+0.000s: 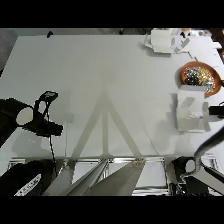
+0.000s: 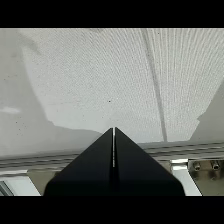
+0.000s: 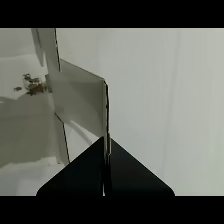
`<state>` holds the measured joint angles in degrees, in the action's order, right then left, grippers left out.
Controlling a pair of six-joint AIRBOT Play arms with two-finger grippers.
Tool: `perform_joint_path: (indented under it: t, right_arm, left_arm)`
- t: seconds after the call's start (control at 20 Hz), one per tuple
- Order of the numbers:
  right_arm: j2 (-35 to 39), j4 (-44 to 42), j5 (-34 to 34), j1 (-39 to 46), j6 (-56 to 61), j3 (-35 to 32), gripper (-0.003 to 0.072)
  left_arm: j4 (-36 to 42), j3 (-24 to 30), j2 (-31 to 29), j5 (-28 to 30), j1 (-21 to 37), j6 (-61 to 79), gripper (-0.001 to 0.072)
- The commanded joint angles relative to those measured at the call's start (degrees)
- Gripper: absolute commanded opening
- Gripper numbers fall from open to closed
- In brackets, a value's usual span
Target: Fold the box and place the chain.
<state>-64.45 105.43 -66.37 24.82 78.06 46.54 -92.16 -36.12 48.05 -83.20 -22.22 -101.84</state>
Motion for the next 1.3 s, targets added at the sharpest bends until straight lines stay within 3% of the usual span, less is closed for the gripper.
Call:
perform_joint_path:
  t: [0.0,0.25,0.5,0.95,1.15,1.25]
  right_arm:
    - [9.8,-20.9,-1.2,-7.6,-1.9,-5.7,0.0014]
    - [27.9,-36.5,6.1,-20.0,-0.3,-20.9,0.0014]
    - [41.8,-38.3,10.1,-32.7,9.3,-28.1,0.0015]
    - [43.6,-38.2,10.1,-42.8,12.4,-28.9,0.0015]
    - [43.6,-38.2,10.1,-42.8,12.6,-28.9,0.0016]
    - [43.6,-38.2,10.0,-42.8,12.6,-28.9,0.0016]
  left_arm:
    - [0.0,0.0,0.0,0.0,0.0,0.0,0.0010]
    - [0.0,0.0,0.0,0.0,0.0,0.0,0.0010]
    - [0.0,0.0,0.0,0.3,0.0,0.0,0.0010]
    - [0.2,0.1,0.0,2.2,0.0,0.0,0.0010]
    - [-0.4,1.6,0.0,10.9,0.0,4.7,0.0010]
    - [-0.3,3.8,0.2,17.9,0.1,6.5,0.0010]
